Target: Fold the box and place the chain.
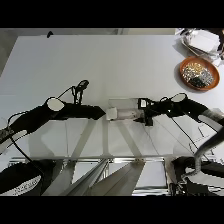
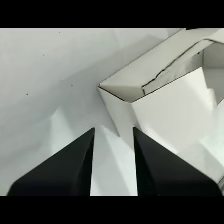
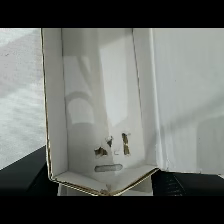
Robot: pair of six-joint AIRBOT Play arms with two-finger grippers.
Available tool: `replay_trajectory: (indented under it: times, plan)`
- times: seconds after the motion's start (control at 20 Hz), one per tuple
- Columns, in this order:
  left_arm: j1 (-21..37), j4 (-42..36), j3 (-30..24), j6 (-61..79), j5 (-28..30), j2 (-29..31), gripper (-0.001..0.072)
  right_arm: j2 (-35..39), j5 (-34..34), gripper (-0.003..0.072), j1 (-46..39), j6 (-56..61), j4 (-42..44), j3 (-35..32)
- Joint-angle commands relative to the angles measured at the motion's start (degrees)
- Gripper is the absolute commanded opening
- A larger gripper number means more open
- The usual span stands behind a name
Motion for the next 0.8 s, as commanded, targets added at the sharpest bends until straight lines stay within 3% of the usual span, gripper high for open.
replay_trajectory:
  times: [0.0, 0.2, 0.25, 0.3, 0.75]
  plan:
    - [-0.5, -1.7, 0.1, 1.0, 0.2, 0.3, 0.0291, 0.0, 0.0, 0.0436, 0.0, 0.0, 0.0, 0.0]
    - [-2.1, -2.8, 0.2, 0.8, 0.4, -0.6, 0.03, 0.0, 0.0, 0.0436, 0.0, 0.0, 0.0, 0.0]
    - [-2.6, -3.3, 0.5, 0.8, 0.4, -0.7, 0.0356, 0.0, 0.0, 0.0436, 0.0, 0.0, 0.0, 0.0]
    - [-3.1, -3.6, 1.0, 0.8, 0.7, -0.7, 0.0363, 0.0, 0.0, 0.0436, 0.0, 0.0, 0.0, 0.0]
    - [-5.8, 0.3, 4.1, -5.7, 1.7, -2.6, 0.0372, 0.0, 0.0, 0.0436, 0.0, 0.0, 0.0, 0.0]
